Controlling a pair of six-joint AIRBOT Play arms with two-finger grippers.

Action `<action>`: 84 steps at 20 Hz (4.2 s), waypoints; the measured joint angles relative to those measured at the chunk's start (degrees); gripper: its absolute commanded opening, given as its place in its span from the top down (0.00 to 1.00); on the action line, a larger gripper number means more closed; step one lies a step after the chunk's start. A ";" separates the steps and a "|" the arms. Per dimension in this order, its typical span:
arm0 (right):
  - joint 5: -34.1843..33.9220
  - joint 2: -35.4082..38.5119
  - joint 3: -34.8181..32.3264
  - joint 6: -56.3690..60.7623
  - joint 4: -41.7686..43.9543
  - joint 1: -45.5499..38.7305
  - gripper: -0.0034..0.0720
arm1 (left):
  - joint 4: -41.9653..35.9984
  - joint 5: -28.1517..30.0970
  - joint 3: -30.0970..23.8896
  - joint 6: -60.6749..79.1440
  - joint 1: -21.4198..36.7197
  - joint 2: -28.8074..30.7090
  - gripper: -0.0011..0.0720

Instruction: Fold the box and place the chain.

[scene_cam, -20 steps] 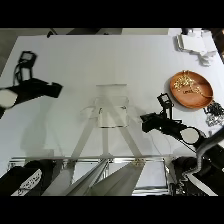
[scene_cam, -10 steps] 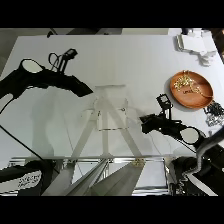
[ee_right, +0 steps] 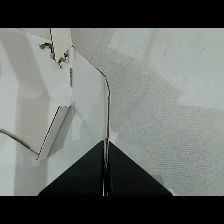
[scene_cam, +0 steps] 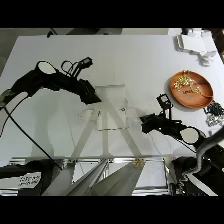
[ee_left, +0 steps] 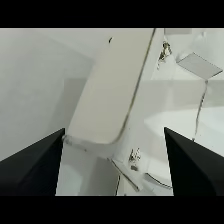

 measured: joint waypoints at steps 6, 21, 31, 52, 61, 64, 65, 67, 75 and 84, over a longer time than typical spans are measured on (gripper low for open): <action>-0.04 -0.02 0.00 0.00 0.13 0.00 0.95 | -2.89 0.63 0.02 2.27 -1.11 -4.55 0.24; -0.28 2.19 1.46 0.11 0.61 0.02 0.18 | -8.70 2.40 0.04 16.48 -1.03 -4.85 0.98; -9.03 10.88 4.70 0.37 0.37 0.02 0.26 | -3.87 -7.54 -2.14 33.92 -2.58 -0.13 0.98; -12.11 11.45 4.81 0.39 0.15 0.02 0.26 | -16.74 6.51 -16.63 48.06 4.79 4.98 0.98; -12.17 11.45 4.81 0.39 0.17 0.02 0.26 | -13.38 5.95 -14.19 49.37 2.16 2.71 0.98; -12.17 11.45 4.81 0.39 0.15 0.02 0.26 | -11.56 6.05 -13.16 48.39 1.05 1.07 0.97; -12.17 11.45 4.81 0.39 0.15 0.02 0.26 | -11.45 6.40 -12.96 48.19 0.83 0.24 0.97; -12.17 11.45 4.81 0.39 0.15 0.02 0.26 | -11.56 6.99 -12.72 47.93 0.55 -0.94 0.97; -9.51 11.47 4.94 -0.66 -0.09 0.02 0.26 | -11.91 8.15 -12.52 47.63 0.28 -2.34 0.97; 8.59 11.47 5.29 -28.30 -4.90 0.02 0.24 | -11.50 8.37 -12.50 47.60 0.26 -2.43 0.97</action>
